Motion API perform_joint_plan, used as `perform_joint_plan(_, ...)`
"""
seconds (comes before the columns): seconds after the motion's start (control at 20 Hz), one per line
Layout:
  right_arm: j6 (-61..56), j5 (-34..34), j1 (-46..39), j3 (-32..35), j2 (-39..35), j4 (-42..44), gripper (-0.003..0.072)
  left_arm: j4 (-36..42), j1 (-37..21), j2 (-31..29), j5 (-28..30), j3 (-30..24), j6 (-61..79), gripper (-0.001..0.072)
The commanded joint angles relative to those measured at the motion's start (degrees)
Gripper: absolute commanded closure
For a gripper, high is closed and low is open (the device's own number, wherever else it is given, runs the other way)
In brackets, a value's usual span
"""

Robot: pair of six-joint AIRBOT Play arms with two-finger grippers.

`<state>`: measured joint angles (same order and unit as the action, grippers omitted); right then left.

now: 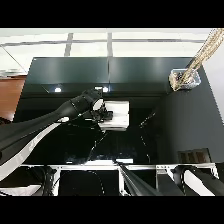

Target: Fold the box and place the chain.

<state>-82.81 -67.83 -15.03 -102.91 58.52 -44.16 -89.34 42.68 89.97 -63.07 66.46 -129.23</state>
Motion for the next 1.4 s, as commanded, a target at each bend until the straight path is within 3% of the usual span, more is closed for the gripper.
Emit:
perform_joint_plan(0.0, 1.68, -5.86, 0.02, -0.02, -0.98, 4.76, 0.068, 0.0, 0.0, 0.02, 0.02, -0.02, 0.0, 0.0679)
perform_joint_plan(0.15, 3.91, -9.29, 1.4, -0.02, -0.98, 8.92, 0.0679, 0.0, 0.0, 0.02, -0.11, -0.02, 0.0, 0.0679)
perform_joint_plan(0.35, 4.04, -15.91, 9.14, 1.81, -0.98, 6.21, 0.0678, 0.0, 0.0, 0.02, -0.09, -0.02, 0.0, 0.0679)
perform_joint_plan(0.6, 3.5, -17.0, 19.41, 10.32, -0.98, 1.81, 0.0677, 0.0, 0.0, 0.02, -0.07, -0.02, 0.0, 0.0679)
perform_joint_plan(0.7, 3.54, -14.43, 23.41, 16.83, -0.98, 1.9, 0.0677, 0.0, 0.0, 0.02, -0.04, -0.02, 0.0, 0.0679)
perform_joint_plan(0.9, 3.78, -0.24, 30.1, 30.84, -0.94, 1.95, 0.0676, 0.0, 0.0, 0.02, -0.07, -0.02, 0.0, 0.0679)
perform_joint_plan(1.0, 3.8, 3.63, 32.06, 36.11, -0.79, 2.08, 0.0676, 0.0, 0.0, 0.02, -0.04, -0.02, 0.0, 0.0679)
perform_joint_plan(1.35, 3.78, 6.78, 34.29, 42.95, -0.59, 2.38, 0.0676, 0.0, 0.0, 0.02, -0.04, -0.02, 0.0, 0.0679)
